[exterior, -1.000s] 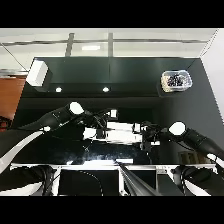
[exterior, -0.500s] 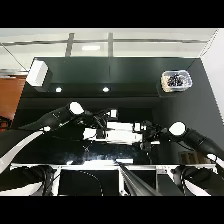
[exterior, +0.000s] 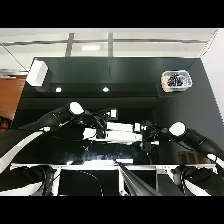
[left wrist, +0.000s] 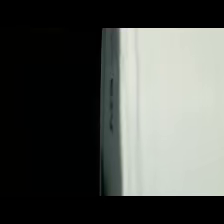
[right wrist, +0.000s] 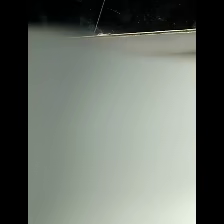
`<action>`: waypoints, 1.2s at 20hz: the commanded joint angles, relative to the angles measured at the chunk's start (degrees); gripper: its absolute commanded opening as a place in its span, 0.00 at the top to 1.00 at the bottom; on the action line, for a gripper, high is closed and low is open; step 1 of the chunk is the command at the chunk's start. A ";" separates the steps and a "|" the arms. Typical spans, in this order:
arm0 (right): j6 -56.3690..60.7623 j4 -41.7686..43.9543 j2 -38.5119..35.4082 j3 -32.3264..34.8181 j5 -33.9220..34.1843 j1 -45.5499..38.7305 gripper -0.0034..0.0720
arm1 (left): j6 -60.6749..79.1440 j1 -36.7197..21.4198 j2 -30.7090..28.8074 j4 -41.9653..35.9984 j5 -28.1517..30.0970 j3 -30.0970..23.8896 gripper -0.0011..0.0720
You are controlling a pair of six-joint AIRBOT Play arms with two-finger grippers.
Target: Fold the box and place the chain.
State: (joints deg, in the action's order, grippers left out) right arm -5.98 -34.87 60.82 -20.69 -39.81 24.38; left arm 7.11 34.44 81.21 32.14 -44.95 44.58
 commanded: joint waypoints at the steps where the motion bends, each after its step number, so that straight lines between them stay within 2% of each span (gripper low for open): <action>1: -0.39 -0.09 0.00 0.00 -0.44 0.04 0.32 | -1.55 -0.63 -2.05 0.35 -0.33 0.02 0.49; 2: -1.03 -0.09 0.00 0.00 -1.07 0.02 0.32 | -4.15 -1.42 -3.58 0.94 -0.46 0.02 0.36; 3: -2.08 -0.07 0.00 0.00 -1.66 0.04 0.32 | -6.93 -2.34 -5.27 2.67 -0.63 0.00 0.27; 6: -3.96 -0.07 0.00 0.00 -2.32 0.02 0.32 | -19.02 -5.55 -11.10 12.02 -3.98 0.00 0.27; 9: -4.11 -0.07 0.00 0.00 -2.29 0.02 0.32 | -32.24 -8.41 -16.76 18.86 -11.85 0.00 0.28; 10: -4.09 -0.07 0.00 0.00 -2.29 0.02 0.32 | -35.43 -9.16 -18.34 18.84 -15.19 0.00 0.38; 11: -4.09 -0.07 0.00 0.00 -2.32 0.02 0.32 | -38.32 -9.57 -19.45 18.91 -18.51 0.00 0.70; 12: -4.09 -0.07 0.00 0.00 -2.29 0.02 0.32 | -39.58 -9.79 -20.24 18.86 -22.29 0.00 0.95; 14: -4.09 -0.07 0.00 -0.02 -2.34 0.02 0.32 | -45.33 -9.09 -20.44 17.66 -28.83 -0.44 0.96; 16: -4.09 -0.07 0.00 0.00 -2.34 0.02 0.32 | -48.00 -6.29 -20.44 13.60 -30.62 -2.56 0.96; 17: -4.09 -0.07 0.00 0.00 -2.34 0.02 0.32 | -48.00 -4.31 -20.41 8.68 -28.35 -4.22 0.95; 19: -4.09 -0.07 0.00 0.00 -2.34 0.02 0.32 | -46.77 -0.79 -20.41 -2.03 -16.87 -7.98 0.95; 22: -4.07 -0.07 0.00 0.00 -2.34 0.02 0.32 | -43.67 3.56 -19.82 -12.13 9.99 -12.04 0.95; 24: -4.07 -0.07 0.00 0.00 -2.34 0.02 0.32 | -43.06 5.31 -18.29 -15.78 24.06 -12.13 0.95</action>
